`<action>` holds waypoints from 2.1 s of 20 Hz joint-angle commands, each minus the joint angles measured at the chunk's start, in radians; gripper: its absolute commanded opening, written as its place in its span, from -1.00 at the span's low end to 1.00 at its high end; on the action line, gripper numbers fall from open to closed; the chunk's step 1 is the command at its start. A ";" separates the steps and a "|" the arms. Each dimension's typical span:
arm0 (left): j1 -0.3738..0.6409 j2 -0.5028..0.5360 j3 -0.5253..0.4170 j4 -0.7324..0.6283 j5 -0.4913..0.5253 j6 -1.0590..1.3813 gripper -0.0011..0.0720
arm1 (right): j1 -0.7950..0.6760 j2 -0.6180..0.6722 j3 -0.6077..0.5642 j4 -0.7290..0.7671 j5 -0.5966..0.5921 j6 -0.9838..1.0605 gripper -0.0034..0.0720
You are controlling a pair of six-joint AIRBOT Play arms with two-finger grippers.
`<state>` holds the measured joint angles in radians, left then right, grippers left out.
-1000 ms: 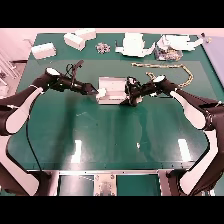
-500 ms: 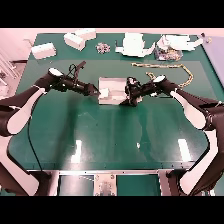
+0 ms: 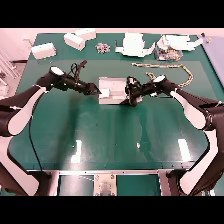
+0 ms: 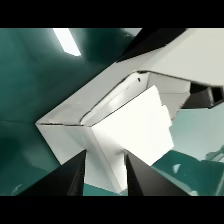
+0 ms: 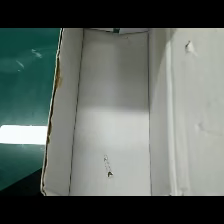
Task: Fold the box and place the chain.
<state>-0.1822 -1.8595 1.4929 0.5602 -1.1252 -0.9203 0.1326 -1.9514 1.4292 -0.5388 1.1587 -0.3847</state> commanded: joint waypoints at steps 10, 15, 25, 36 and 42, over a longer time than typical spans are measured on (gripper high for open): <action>-0.132 0.001 0.144 0.444 0.077 -0.387 -0.15 | 0.001 0.000 0.000 -0.001 0.002 0.000 0.65; -0.197 0.001 0.171 0.623 0.066 -0.554 -0.15 | 0.001 0.000 0.000 -0.001 0.002 0.000 0.65; -0.251 0.001 0.192 0.752 -0.029 -0.761 -0.15 | 0.001 0.000 0.000 -0.001 0.002 0.000 0.65; -0.289 -0.003 0.250 0.872 -0.100 -0.898 -0.15 | 0.001 0.000 0.000 -0.001 0.002 0.000 0.65; -0.298 -0.015 0.253 0.881 -0.114 -0.923 -0.15 | 0.001 0.000 0.000 -0.001 0.002 0.000 0.65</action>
<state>-0.4770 -1.8679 1.7439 1.4330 -1.2247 -1.8297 0.1337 -1.9514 1.4292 -0.5404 1.1614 -0.3847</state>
